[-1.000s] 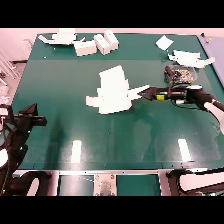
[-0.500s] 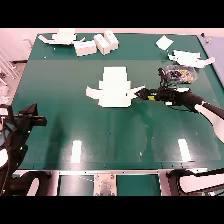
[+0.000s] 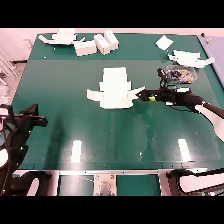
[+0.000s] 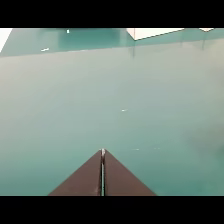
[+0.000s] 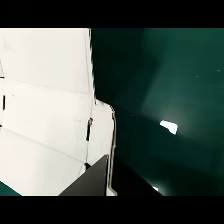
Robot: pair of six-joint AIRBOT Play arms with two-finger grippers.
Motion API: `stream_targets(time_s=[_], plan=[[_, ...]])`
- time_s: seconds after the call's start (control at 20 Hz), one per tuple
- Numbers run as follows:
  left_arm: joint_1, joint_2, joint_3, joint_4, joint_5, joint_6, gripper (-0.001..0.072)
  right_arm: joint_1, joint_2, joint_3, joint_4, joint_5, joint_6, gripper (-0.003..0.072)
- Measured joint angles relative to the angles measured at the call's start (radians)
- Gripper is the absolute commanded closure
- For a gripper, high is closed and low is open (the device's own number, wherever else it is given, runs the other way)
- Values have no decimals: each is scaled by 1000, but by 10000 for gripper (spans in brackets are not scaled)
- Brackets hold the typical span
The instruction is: Fold the box and place the chain.
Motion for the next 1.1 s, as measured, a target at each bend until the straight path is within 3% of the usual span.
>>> stream_targets(time_s=[0.05, 0.1, 0.65, 1.1], plan=[[0, 0, 0, 1, -22, 0, 259, 0, 0, 0, -1, 3, -4, 683], [0, 0, 0, 2, -45, 0, 223, -1, -1, 0, -2, 4, -6, 683], [0, 0, 0, -10, -266, 3, 233, -1, -2, 0, 3, -14, 8, 684], [0, -24, 3, -286, -388, 317, 234, 6, -2, 0, 7, -28, 29, 683]])
